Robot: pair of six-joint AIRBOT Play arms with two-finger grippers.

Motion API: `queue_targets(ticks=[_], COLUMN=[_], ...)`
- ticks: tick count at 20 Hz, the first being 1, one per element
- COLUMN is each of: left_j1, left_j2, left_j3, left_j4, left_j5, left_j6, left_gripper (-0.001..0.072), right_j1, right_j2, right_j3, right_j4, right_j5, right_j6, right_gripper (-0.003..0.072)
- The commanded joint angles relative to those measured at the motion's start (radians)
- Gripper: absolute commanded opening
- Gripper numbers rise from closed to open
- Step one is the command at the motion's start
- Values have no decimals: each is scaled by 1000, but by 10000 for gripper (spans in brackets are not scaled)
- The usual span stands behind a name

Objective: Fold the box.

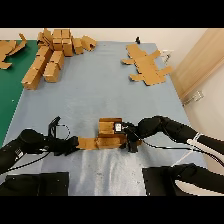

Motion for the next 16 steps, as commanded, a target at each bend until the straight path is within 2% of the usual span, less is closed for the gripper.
queue_targets(ticks=[1,5,12,14,16], left_j1=[-93,-177,-186,-232,-314], left_j2=[-4,0,56,50,38], left_j3=[-18,-8,60,71,76], left_j4=[-122,-178,-177,-176,-175], left_j5=[93,179,180,203,288], left_j6=[17,18,28,22,-14], left_gripper=[11,10,9,7,6], right_j1=[1,1,1,1,1], right_j2=[0,0,0,0,0], right_j3=[0,0,0,0,0], right_j4=[0,0,0,0,0], right_j5=[0,0,0,0,0], right_j6=[0,0,0,0,0], right_gripper=[518,517,518,518,518])
